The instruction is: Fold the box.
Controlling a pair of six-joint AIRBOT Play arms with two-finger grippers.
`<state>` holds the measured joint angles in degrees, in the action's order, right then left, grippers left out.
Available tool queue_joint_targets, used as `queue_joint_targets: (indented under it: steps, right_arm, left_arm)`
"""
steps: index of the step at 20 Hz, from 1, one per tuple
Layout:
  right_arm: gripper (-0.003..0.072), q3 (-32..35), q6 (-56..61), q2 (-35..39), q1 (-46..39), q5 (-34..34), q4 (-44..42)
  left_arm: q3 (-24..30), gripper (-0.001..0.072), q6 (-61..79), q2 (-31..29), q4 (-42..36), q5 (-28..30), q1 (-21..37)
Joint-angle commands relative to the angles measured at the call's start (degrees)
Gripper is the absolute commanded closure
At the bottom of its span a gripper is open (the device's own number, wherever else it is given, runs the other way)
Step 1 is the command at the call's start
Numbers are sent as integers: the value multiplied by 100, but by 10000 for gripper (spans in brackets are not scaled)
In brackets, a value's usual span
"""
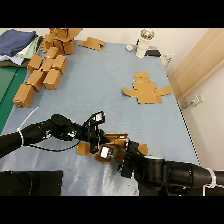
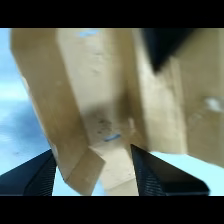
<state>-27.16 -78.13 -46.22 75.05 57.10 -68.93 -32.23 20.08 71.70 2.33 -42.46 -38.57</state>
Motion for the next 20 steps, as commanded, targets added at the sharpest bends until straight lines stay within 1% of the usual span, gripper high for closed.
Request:
queue_joint_targets:
  steps: [1,4,6,8,14,17,18,20]
  right_arm:
    - [-34,146,-474,540,-273,-168,120]
    - [-34,291,-555,938,-339,-326,339]
    - [-34,498,-595,986,-501,-531,348]
    - [-34,586,-601,988,-721,-756,170]
    - [-34,612,-896,1196,-1062,-728,-13]
    - [-34,726,-1049,1272,-1080,-815,0]
    - [-34,785,-1049,1298,-1110,-933,13]
    - [-34,968,-1281,1320,-1373,-1528,-225]
  left_arm:
    - [2,696,0,-2,0,2,2]
    - [2,696,0,-2,0,-2,2]
    - [4,696,0,-2,0,0,2]
    - [2,696,0,-2,0,2,2]
    - [2,696,0,-2,0,4,4]
    - [2,696,0,-2,0,-4,-4]
    - [2,696,0,-2,0,-2,-4]
    - [2,696,0,-2,0,4,-2]
